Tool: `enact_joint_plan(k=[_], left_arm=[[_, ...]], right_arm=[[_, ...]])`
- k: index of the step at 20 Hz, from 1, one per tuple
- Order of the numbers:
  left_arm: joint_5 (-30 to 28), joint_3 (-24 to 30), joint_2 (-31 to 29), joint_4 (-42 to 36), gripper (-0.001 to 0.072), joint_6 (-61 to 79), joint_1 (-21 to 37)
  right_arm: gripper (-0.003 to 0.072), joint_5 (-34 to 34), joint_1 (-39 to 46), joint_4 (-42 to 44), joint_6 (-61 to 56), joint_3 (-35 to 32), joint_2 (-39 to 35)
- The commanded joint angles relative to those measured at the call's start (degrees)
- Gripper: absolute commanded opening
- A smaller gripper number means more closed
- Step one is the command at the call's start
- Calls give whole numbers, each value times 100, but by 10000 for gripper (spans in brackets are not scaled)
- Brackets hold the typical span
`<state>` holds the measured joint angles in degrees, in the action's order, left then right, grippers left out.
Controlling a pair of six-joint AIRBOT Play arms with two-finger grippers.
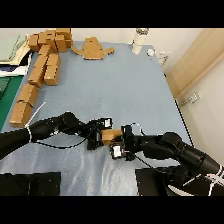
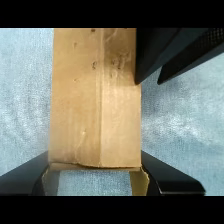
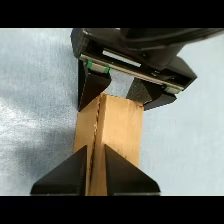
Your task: Fold the box.
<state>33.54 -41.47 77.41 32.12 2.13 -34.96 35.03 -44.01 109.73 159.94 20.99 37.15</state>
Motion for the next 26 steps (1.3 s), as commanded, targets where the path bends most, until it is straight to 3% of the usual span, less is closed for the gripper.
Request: enact_joint_plan(k=[1,5,7,8,12,18,26], left_arm=[[0,0,0,0,438,-2,4],[0,0,0,0,438,-2,4],[0,0,0,0,438,-2,4],[0,0,-2,0,438,-2,4],[-2,0,-2,0,438,-2,4],[-2,0,0,0,438,-2,4],[0,0,0,0,438,-2,4]], right_arm=[[164,42,-7,352,-391,0,4],[164,50,-7,1530,-1818,9,-122],[146,59,-7,1808,-4079,92,-260],[-1,55,-2,1768,-5372,120,-310],[3,70,0,1762,-7761,116,-319],[2,-1279,11,2199,-9427,-444,-55],[2,-1823,4,2236,-9866,-531,339]])
